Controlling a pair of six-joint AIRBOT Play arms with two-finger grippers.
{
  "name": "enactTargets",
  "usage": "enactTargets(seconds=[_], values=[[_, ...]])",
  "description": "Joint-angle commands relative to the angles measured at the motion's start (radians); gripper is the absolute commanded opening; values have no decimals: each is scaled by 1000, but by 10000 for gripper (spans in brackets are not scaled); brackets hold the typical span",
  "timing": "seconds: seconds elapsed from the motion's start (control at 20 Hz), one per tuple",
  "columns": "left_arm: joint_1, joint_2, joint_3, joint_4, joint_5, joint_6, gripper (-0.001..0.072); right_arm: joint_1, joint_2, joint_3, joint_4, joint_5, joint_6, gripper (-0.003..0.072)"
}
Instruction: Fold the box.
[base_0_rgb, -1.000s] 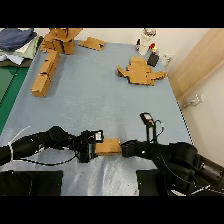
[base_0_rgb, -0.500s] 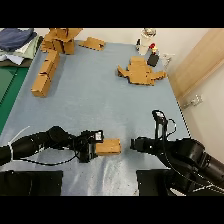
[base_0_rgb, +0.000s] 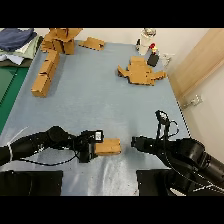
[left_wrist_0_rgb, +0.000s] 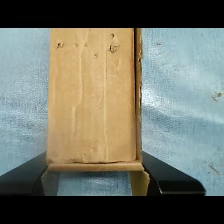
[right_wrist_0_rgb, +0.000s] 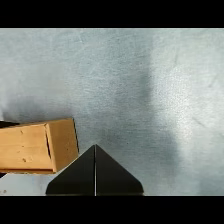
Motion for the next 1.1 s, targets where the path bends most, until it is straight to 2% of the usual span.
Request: enactTargets(seconds=[0.0, 0.1, 0.2, 0.3, 0.45, 0.55, 0.7, 0.85, 0.95, 1.05], values=[[2, 41, 1, 13, 45, -97, 521, 0, 1, 0, -1, 0, 14, 4], [2, 81, 1, 76, 88, -209, 521, 0, 1, 0, -4, 0, 14, 4], [15, 122, 1, 208, 123, -369, 521, 0, 1, -2, -4, 0, 14, 4], [85, 157, 1, 370, 124, -618, 521, 0, 1, -2, -5, 0, 14, 4], [295, 187, 1, 594, 97, -976, 521, 0, 1, -2, -19, 1, 14, 4], [472, 192, 2, 670, 51, -1085, 521, 0, 1, -2, -37, 1, 13, 4], [737, 192, 11, 687, -17, -1098, 521, 0, 1, -2, -55, 1, 13, 4], [945, 192, 35, 703, -19, -1097, 521, 0, 1, -2, -57, 1, 13, 4], [1041, 192, 45, 718, -10, -1097, 521, 0, 1, -2, -61, 1, 13, 4], [1087, 187, 45, 725, 10, -1087, 521, 0, 1, -2, -77, 13, 13, 4]])
